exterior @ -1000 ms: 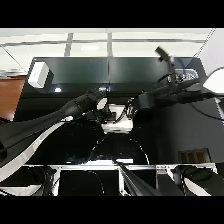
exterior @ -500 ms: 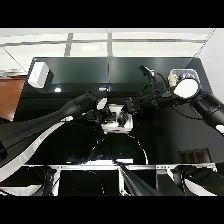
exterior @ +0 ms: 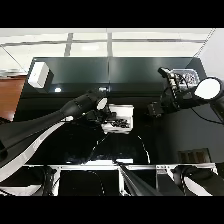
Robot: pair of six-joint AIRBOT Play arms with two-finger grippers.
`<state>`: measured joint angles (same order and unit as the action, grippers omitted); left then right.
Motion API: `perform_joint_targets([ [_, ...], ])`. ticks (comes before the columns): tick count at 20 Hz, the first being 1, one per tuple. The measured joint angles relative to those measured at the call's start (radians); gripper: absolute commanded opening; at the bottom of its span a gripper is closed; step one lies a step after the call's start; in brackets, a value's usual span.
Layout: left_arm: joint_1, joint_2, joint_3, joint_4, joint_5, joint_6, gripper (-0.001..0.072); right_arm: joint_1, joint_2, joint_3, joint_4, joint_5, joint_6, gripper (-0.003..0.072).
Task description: Fold the box and place the chain.
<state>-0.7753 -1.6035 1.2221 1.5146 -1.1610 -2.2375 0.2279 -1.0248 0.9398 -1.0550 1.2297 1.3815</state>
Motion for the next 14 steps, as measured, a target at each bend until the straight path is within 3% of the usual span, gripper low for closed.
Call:
perform_joint_targets([
  [1,0.0,0.0,0.007,0.007,-0.004,-0.009,0.0067,-0.006,0.007,-0.002,-0.014,0.001,0.0,0.0257],
  [2,0.0,0.0,0.018,0.011,-0.002,-0.019,0.0263,-0.01,0.011,-0.004,-0.026,0.006,0.002,0.0257],
  [3,0.0,0.001,0.029,0.013,-0.001,-0.026,0.0559,-0.013,0.015,-0.004,-0.034,0.007,0.002,0.0258],
  [4,-0.001,0.003,0.04,0.015,-0.003,-0.037,0.0703,-0.015,0.018,-0.005,-0.038,0.006,0.002,0.0258],
  [10,-0.022,0.126,0.06,0.105,-0.05,0.043,0.0699,-0.019,0.024,-0.006,-0.051,-0.011,0.002,0.0258],
  [14,0.057,0.301,-0.047,0.249,-0.124,0.152,0.0699,-0.019,0.024,-0.006,-0.053,-0.024,0.002,0.0257],
])
